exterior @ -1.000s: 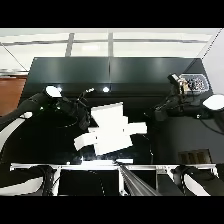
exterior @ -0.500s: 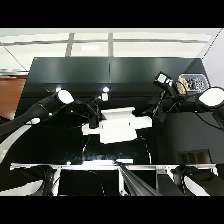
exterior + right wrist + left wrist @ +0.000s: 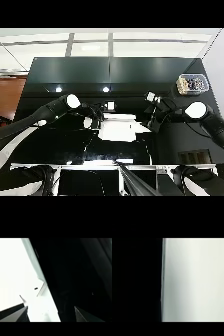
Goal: Fold the box and place the chain.
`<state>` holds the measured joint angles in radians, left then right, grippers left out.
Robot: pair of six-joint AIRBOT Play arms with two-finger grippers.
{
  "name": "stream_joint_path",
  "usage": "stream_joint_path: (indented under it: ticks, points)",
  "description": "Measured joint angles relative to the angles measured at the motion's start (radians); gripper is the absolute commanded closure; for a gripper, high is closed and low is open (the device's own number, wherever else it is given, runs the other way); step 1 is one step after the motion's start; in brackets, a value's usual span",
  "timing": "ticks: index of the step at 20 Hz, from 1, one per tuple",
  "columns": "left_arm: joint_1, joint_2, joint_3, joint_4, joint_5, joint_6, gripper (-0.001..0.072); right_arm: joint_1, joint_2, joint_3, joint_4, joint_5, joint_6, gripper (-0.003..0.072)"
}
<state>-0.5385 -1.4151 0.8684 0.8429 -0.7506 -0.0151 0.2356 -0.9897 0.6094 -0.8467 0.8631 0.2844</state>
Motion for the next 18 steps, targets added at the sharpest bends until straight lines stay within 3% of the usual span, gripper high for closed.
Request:
stream_joint_path:
  ticks: [12, 18]
  points:
    - [-0.002, -0.014, -0.005, 0.002, -0.008, -0.056, 0.0682, 0.109, -0.001, -0.149, 0.001, -0.027, -0.131, -0.0023]
    - [-0.002, -0.015, -0.005, 0.004, -0.011, -0.063, 0.0681, 0.215, -0.002, -0.191, 0.081, -0.151, -0.135, -0.0023]
